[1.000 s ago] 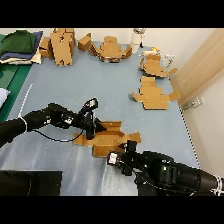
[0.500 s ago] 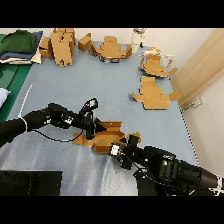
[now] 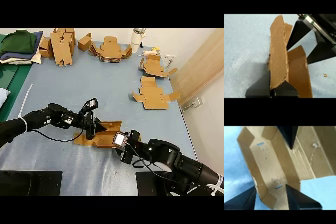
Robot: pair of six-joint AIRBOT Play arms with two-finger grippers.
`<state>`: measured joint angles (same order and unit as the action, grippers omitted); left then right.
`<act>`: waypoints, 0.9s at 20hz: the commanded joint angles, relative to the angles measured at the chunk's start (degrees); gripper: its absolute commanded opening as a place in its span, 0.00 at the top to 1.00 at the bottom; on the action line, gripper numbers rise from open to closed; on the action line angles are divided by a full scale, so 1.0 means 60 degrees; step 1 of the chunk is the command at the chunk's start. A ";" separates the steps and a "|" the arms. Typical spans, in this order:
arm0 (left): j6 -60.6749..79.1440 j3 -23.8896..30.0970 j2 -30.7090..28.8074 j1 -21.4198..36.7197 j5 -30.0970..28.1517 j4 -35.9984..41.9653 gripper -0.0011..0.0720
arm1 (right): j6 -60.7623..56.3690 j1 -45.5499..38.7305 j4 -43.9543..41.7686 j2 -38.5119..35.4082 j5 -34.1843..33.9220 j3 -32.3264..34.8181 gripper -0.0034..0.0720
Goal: Fold the box.
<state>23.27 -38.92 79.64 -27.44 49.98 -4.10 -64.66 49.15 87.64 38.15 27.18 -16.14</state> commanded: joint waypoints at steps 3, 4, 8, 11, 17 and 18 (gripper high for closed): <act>0.0000 -0.0007 0.0000 0.0000 -0.0004 0.0000 0.97 | 0.5599 -0.2215 -0.5395 0.0022 0.1100 -0.0076 0.24; 0.0000 -0.0007 0.0000 0.0000 -0.0004 0.0000 0.97 | 0.5974 -0.2648 -0.5748 0.0026 0.1326 -0.0135 0.24; 0.0000 -0.0007 0.0000 0.0000 0.0000 0.0000 0.97 | 0.7697 -0.3756 -0.6805 0.0463 0.2503 -0.0364 0.24; 0.0000 -0.0007 0.0000 0.0000 -0.0004 0.0000 0.97 | 0.7967 -0.3854 -0.6834 0.1231 0.2710 -0.0678 0.24; 0.0000 -0.0007 0.0000 0.0004 -0.0011 0.0004 0.97 | 0.7960 -0.3836 -0.6867 0.1606 0.2728 -0.0831 0.24; 0.0000 -0.0007 0.0000 0.0004 -0.0007 0.0004 0.97 | 0.7960 -0.3836 -0.6867 0.1606 0.2714 -0.0831 0.24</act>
<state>23.24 -38.92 79.64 -27.44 49.95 -4.10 -17.65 26.33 47.07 47.20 43.00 -20.84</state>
